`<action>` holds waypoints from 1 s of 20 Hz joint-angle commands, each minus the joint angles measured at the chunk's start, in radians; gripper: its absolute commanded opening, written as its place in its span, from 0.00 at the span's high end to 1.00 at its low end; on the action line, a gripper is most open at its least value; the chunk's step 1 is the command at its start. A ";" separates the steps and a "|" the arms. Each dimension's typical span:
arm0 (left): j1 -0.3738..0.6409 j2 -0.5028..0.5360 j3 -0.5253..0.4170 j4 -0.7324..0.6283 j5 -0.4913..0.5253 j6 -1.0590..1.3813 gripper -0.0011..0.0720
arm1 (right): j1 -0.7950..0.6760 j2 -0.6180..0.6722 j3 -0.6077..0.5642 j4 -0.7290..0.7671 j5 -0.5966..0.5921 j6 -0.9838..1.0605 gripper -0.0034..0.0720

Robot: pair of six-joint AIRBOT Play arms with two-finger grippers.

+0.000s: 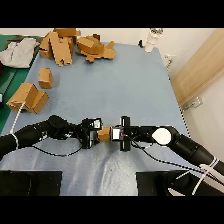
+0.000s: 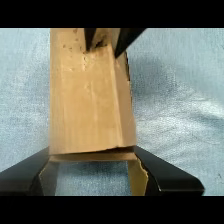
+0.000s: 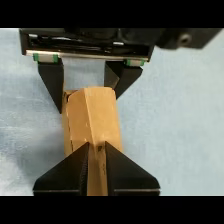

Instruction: Fold the box.

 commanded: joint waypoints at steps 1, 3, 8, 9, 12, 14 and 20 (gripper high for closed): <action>0.000 0.001 0.000 -0.001 0.001 0.000 0.34 | 0.048 -0.021 0.000 0.006 0.010 0.028 0.75; 0.000 0.001 0.000 0.000 0.001 -0.001 0.34 | 0.070 -0.048 0.000 -0.016 0.008 0.052 0.75; 0.000 0.001 0.000 -0.001 0.001 0.000 0.34 | 0.071 -0.019 0.001 -0.150 -0.050 0.149 0.83; 0.000 0.001 0.000 -0.001 0.001 -0.001 0.34 | 0.071 0.002 0.003 -0.150 -0.057 0.149 0.83; 0.000 0.001 0.000 -0.001 0.001 -0.001 0.34 | 0.071 0.037 0.005 -0.151 -0.054 0.149 0.53; 0.000 0.001 0.000 -0.001 0.001 -0.001 0.34 | 0.071 0.033 0.005 -0.150 -0.044 0.148 0.36; 0.000 0.001 0.000 -0.002 0.001 -0.001 0.34 | 0.071 -0.043 0.005 -0.146 -0.047 0.148 0.35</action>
